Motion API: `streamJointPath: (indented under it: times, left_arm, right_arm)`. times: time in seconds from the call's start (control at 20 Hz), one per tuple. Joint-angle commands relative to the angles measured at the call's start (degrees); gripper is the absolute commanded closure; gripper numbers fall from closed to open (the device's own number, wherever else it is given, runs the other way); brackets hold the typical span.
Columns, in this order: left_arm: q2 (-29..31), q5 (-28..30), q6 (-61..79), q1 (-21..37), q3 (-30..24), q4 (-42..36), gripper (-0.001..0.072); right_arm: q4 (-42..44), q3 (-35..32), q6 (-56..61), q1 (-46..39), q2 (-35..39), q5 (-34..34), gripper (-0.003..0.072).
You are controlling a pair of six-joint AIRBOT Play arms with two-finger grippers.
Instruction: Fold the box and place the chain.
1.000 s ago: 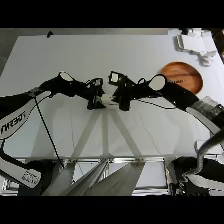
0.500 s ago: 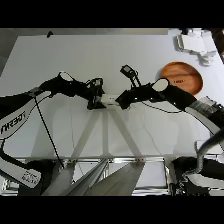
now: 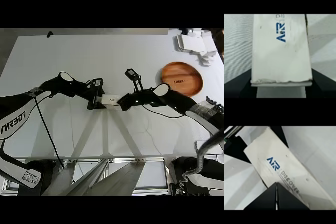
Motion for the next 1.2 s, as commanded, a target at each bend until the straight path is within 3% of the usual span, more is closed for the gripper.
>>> streamJointPath:
  times: [0.0, 0.15, 0.3, 0.55, 0.65, 0.75, 1.0, 1.05, 1.1, 1.15]
  left_arm:
    - [0.0, 0.1, 0.2, 0.0, 0.0, 0.0, 0.0435]
    - [0.0, 0.1, 0.2, 0.0, 0.0, 0.0, 0.0435]
    - [0.0, 0.1, 0.2, 0.0, 0.0, 0.0, 0.0435]
    - [0.0, 0.1, 0.2, 0.0, 0.0, 0.0, 0.0435]
    - [0.0, 0.1, 0.2, 0.0, 0.0, 0.0, 0.0435]
    - [0.0, 0.1, 0.2, 0.0, 0.0, 0.0, 0.0435]
    - [0.0, -0.5, -0.3, 0.0, 0.0, -0.4, 0.0439]
    - [0.0, -0.6, -1.9, 0.0, 0.0, -0.4, 0.0523]
    - [0.1, -0.7, -4.2, 0.0, 0.0, -0.3, 0.0693]
    - [0.4, -0.8, -4.9, 0.1, 0.0, -0.3, 0.07]
  right_arm:
    - [2.2, 0.7, 0.4, 0.0, 5.2, -4.0, 0.0677]
    - [-1.2, 0.9, 4.7, -1.6, 13.3, -7.6, 0.0677]
    - [-11.5, 0.9, 12.2, -5.9, 20.0, -6.8, 0.0677]
    - [-41.7, 0.8, 31.1, -15.7, 24.6, 7.1, 0.0677]
    - [-49.5, 0.8, 34.2, -19.7, 24.3, 13.4, 0.0677]
    - [-50.8, 0.8, 34.7, -23.5, 24.0, 15.8, 0.0676]
    - [-50.6, 0.8, 34.7, -26.8, 24.0, 14.4, 0.0676]
    - [-50.3, 0.8, 34.7, -26.8, 24.0, 14.1, 0.0676]
    - [-49.4, 0.8, 34.7, -26.8, 24.0, 13.8, 0.0676]
    - [-49.0, 0.8, 34.7, -26.8, 24.0, 13.7, 0.0676]
